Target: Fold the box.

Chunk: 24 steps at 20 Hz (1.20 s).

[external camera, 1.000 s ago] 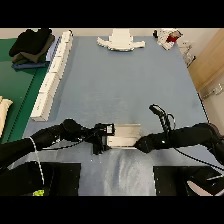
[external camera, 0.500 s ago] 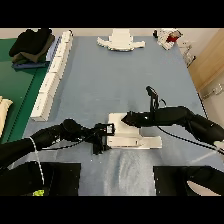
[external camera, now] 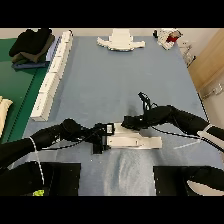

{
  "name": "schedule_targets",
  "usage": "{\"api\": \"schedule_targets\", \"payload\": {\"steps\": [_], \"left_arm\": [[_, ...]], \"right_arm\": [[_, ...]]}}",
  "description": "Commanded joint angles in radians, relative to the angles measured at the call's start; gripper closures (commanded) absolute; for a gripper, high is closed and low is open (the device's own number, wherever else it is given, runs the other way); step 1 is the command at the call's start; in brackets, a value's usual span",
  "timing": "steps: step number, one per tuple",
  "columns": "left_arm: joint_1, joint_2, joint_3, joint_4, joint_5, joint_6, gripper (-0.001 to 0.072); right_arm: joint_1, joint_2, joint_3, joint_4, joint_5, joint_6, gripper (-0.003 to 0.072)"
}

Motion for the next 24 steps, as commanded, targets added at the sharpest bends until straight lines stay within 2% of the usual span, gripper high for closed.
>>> {"api": "schedule_targets", "payload": {"steps": [1,5,9,11,13,15,16,17,20,21,22,24], "left_arm": [[0.000,0.001,0.000,0.001,-0.001,0.001,0.0246],[0.000,0.001,0.000,0.001,-0.001,0.002,0.0246],[0.000,0.001,0.000,0.001,-0.001,0.002,0.0246],[0.000,0.001,0.000,0.001,-0.001,0.001,0.0246],[0.000,0.001,0.000,0.001,-0.001,0.001,0.0246],[0.000,0.001,0.000,0.001,-0.001,0.001,0.0246],[0.000,0.001,0.000,0.001,-0.001,0.001,0.0246],[0.000,0.001,0.000,0.001,-0.001,0.001,0.0246],[0.000,0.001,0.000,0.001,-0.001,0.001,0.0246],[0.000,0.001,0.000,0.001,-0.001,0.001,0.0246],[0.000,0.001,0.000,0.001,-0.001,0.002,0.0246],[0.000,0.001,0.000,0.001,-0.001,0.002,0.0246]], "right_arm": [[0.000,-0.002,0.001,-0.002,-0.013,-0.020,0.0394],[0.000,0.095,0.039,-0.097,-0.088,-0.061,0.0394],[0.000,0.282,0.080,-0.354,-0.213,-0.063,0.0394],[0.000,0.372,0.078,-0.397,-0.322,-0.177,0.0394],[0.000,0.436,0.067,-0.359,-0.478,-0.387,0.0393],[0.000,0.476,0.036,-0.351,-0.576,-0.510,0.0314],[0.000,0.486,0.017,-0.380,-0.592,-0.541,0.0185],[0.000,0.485,-0.002,-0.415,-0.591,-0.571,0.0075],[0.000,0.462,-0.063,-0.483,-0.506,-0.715,0.0044],[0.000,0.448,-0.079,-0.498,-0.475,-0.764,-0.0009],[0.000,0.438,-0.093,-0.510,-0.441,-0.802,-0.0027],[0.000,0.423,-0.117,-0.522,-0.366,-0.849,-0.0027]]}}
